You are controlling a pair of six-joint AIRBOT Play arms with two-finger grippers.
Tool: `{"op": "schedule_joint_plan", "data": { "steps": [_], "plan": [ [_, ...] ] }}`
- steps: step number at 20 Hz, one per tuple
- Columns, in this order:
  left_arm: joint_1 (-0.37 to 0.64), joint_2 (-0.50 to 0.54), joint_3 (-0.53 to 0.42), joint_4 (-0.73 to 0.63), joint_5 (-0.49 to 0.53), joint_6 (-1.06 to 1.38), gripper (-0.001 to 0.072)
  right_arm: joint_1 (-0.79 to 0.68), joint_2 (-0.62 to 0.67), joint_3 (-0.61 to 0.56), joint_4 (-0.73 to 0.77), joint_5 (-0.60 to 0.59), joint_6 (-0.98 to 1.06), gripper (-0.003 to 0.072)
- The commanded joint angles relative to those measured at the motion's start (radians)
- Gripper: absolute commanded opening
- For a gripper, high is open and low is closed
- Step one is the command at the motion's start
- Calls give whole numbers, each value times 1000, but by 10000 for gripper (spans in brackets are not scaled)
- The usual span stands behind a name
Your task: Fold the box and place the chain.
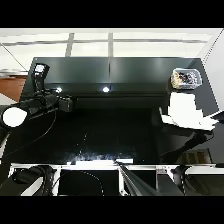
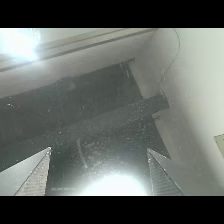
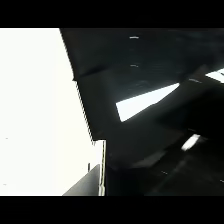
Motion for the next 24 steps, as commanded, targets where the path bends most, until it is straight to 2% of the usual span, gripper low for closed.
{"op": "schedule_joint_plan", "data": {
  "steps": [1,5,10,13,17,21,24],
  "plan": [
    [0,-1,0,0,0,1,709,-1,0,-8,102,60,-27,35],
    [0,-1,0,0,0,1,709,54,9,-84,172,85,-24,34],
    [0,-1,0,0,0,1,708,210,69,-215,304,77,-24,34],
    [-1,-1,0,-5,0,0,708,321,173,-303,373,-1,-11,34],
    [-1,-5,0,-31,-2,0,708,512,404,-435,480,-126,7,34],
    [-1,-40,0,-135,-14,0,708,726,656,-647,607,-318,37,34],
    [0,-111,0,-214,-51,0,708,892,747,-771,614,-470,37,34]
  ]
}}
